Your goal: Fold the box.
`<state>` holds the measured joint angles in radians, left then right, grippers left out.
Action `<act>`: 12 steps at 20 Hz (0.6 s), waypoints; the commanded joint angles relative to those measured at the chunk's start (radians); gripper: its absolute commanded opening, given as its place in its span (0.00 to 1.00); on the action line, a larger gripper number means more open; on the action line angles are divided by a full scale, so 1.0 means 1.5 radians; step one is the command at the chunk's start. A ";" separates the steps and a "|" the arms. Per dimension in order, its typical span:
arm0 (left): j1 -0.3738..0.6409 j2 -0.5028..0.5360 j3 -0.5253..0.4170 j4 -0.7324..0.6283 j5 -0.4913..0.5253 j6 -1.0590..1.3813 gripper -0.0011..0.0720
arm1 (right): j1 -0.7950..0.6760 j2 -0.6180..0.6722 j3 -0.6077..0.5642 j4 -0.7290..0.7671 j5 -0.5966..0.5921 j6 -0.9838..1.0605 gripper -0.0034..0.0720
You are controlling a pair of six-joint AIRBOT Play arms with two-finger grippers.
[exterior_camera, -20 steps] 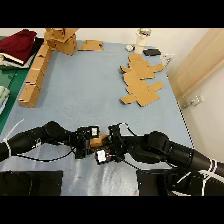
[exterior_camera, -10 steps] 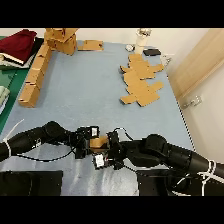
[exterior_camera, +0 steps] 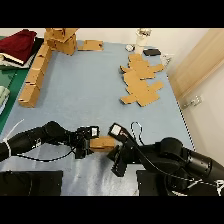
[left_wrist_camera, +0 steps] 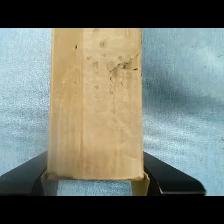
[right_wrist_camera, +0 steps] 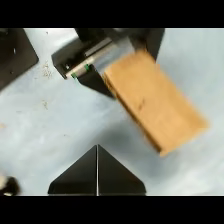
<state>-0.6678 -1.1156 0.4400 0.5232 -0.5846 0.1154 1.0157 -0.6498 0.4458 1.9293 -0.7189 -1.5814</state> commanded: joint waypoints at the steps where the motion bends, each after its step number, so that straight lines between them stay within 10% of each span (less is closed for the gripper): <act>1: 0.000 0.000 0.000 0.000 0.000 0.000 0.73 | -0.002 0.020 -0.090 0.093 0.094 0.308 0.05; 6: 0.000 0.000 0.000 0.000 0.001 0.000 0.73 | -0.027 0.002 -0.105 0.093 0.357 0.390 0.05; 12: 0.000 0.000 0.000 0.000 0.000 0.000 0.73 | -0.030 -0.043 -0.106 0.091 0.386 0.428 0.05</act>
<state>-0.6678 -1.1156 0.4400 0.5232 -0.5850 0.1154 0.9741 -0.6800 0.2909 2.0632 -0.1883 -0.9855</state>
